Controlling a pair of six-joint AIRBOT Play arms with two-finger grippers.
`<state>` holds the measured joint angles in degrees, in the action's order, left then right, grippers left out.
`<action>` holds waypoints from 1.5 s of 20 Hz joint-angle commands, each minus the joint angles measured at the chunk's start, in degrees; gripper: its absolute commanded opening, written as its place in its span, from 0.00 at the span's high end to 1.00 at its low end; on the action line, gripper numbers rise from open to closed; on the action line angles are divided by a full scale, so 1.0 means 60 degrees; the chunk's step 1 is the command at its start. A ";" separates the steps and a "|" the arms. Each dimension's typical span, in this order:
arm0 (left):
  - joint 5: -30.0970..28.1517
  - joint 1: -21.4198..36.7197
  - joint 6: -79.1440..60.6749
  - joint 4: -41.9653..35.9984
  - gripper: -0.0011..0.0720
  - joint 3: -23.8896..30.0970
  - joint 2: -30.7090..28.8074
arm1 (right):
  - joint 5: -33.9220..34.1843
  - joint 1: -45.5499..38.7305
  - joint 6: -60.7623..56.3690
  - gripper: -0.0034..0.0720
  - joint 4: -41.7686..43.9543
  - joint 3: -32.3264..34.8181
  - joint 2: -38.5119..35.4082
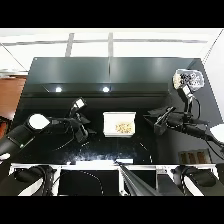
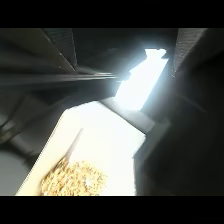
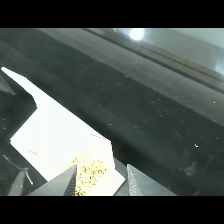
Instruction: Fold the box and place the chain.
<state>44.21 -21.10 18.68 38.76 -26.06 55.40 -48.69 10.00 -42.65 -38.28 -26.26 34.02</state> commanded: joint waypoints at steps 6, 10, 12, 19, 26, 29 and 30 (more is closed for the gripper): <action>0.0495 0.0117 -0.5872 -0.2014 0.02 -0.0197 0.1428 | 0.0091 -0.0004 -0.0004 0.47 -0.0058 -0.0004 -0.0007; 0.0991 0.0113 -0.6426 -0.2616 0.02 -0.0710 0.2357 | 0.0087 -0.0004 -0.0004 0.47 -0.0073 -0.0004 -0.0007; 0.1067 0.0109 -0.6364 -0.2616 0.02 -0.0871 0.2583 | 0.0087 -0.0004 -0.0004 0.47 -0.0182 -0.0004 -0.0004; 0.0481 -0.0659 -0.6284 -0.2597 0.02 -0.0940 0.2805 | 0.0157 -0.0004 -0.0004 0.47 -0.0233 -0.0004 0.0000; 0.0226 -0.0597 -0.6069 -0.2626 0.02 -0.1035 0.2889 | 0.0157 -0.0004 -0.0004 0.47 -0.0233 -0.0004 0.0000; 0.0197 -0.0648 -0.6047 -0.2579 0.02 -0.1242 0.2889 | 0.0160 -0.0004 -0.0004 0.47 -0.0233 -0.0004 0.0000; 0.0189 -0.0648 -0.6047 -0.2583 0.02 -0.1341 0.2918 | 0.0164 -0.0004 -0.0004 0.47 -0.0233 -0.0004 0.0000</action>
<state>45.87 -24.82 -17.78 23.11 -33.04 72.71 -47.75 10.00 -42.65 -39.68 -26.26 34.02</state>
